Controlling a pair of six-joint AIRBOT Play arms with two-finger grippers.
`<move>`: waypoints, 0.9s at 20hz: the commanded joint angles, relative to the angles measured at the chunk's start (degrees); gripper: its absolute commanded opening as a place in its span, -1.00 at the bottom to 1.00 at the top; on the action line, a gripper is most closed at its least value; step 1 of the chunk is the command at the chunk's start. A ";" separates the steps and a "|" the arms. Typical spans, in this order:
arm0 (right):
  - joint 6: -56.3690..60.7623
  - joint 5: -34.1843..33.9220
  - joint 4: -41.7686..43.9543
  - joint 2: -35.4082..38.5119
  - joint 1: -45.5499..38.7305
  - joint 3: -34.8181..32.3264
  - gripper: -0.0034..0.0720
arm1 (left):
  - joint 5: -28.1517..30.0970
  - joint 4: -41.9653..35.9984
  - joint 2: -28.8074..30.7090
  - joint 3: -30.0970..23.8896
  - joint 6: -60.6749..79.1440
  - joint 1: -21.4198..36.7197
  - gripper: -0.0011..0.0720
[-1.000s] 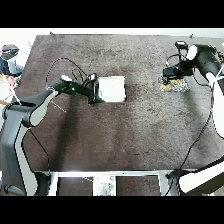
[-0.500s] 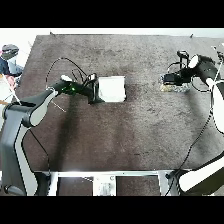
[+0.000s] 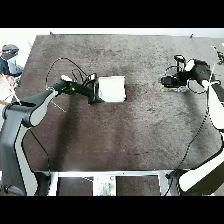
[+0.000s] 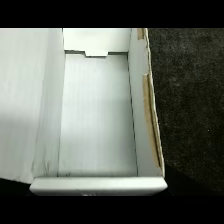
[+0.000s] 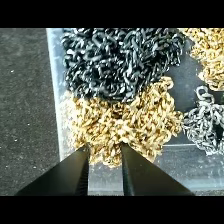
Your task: Fold the box and place the chain.
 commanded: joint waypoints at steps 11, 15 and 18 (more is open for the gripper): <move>-0.02 0.48 -0.24 5.62 0.37 0.00 -0.88 | 0.00 0.00 0.00 0.02 0.00 -0.02 0.15; -1.05 0.98 -0.35 14.08 0.57 0.00 -0.88 | 0.02 0.00 0.00 0.02 0.00 -0.02 0.15; -3.50 -0.74 -0.13 22.05 1.44 0.00 -0.88 | 0.00 0.00 0.00 0.02 0.00 0.00 0.15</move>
